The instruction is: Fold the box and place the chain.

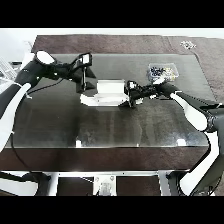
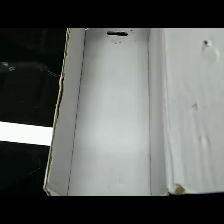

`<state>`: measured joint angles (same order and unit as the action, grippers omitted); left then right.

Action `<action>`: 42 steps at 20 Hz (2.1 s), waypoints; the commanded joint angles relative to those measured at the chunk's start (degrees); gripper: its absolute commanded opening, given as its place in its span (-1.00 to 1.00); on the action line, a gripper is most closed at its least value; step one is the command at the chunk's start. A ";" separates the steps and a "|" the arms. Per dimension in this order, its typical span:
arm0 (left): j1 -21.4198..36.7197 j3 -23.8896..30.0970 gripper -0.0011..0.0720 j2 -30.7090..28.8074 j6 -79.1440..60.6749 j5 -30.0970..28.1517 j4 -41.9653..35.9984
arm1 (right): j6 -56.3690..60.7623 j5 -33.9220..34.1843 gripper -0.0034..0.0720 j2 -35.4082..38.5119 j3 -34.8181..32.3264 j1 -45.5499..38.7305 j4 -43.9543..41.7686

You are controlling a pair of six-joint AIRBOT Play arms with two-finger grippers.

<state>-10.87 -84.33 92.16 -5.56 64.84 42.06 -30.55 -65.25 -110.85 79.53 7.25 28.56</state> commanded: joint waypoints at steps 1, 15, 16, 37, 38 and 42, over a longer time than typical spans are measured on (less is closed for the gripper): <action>2.10 4.48 0.38 -0.83 4.02 2.95 3.23 | 0.07 0.04 0.65 -0.02 -0.02 0.04 -0.04; 3.30 9.11 0.97 10.01 -3.72 -6.49 -8.28 | 0.07 0.02 0.65 -0.02 -0.02 0.04 -0.04; 3.30 9.09 0.97 10.34 -3.93 -6.73 -8.90 | 0.07 0.02 0.65 -0.02 -0.02 0.04 -0.04; 1.33 9.11 0.34 10.47 -6.97 -7.69 -9.55 | 0.07 0.02 0.65 -0.02 -0.02 0.04 -0.04; 1.33 9.11 0.34 10.47 -6.97 -7.10 -9.55 | 0.07 0.02 0.65 -0.02 -0.02 0.04 -0.04; 1.33 9.11 0.23 10.47 -6.97 -4.39 -9.62 | 0.07 0.02 0.65 -0.02 -0.02 0.04 -0.04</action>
<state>-9.54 -75.24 102.59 -12.51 58.39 32.49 -30.48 -65.23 -110.85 79.53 7.25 28.51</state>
